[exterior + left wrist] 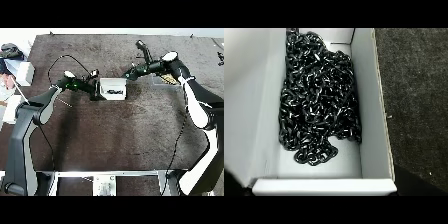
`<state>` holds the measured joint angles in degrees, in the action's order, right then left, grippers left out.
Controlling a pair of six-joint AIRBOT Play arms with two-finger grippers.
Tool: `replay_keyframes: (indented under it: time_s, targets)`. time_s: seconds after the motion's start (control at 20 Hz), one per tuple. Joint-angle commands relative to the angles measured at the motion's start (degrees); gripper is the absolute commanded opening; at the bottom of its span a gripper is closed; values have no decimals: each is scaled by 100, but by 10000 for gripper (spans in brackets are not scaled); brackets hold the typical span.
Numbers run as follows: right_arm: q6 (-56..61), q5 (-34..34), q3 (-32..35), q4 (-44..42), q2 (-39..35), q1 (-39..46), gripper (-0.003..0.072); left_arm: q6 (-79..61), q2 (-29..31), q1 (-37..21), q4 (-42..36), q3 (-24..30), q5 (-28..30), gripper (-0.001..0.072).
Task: Fold the box and place the chain.
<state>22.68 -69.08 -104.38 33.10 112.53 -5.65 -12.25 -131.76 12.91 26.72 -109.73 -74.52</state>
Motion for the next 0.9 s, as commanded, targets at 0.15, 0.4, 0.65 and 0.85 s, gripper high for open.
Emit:
replay_keyframes:
  time_s: [0.15,0.4,0.65,0.85]
  targets:
    - [-514,-280,-13,525,-240,-278,184,0,2,2,2,2,2,515]
    - [-688,-17,-11,1117,-240,-557,352,2,2,2,2,2,2,515]
    - [-815,-24,-11,1174,-238,-754,337,0,2,2,2,2,2,515]
    - [-922,-118,-9,1217,-227,-872,337,0,4,2,2,2,2,515]
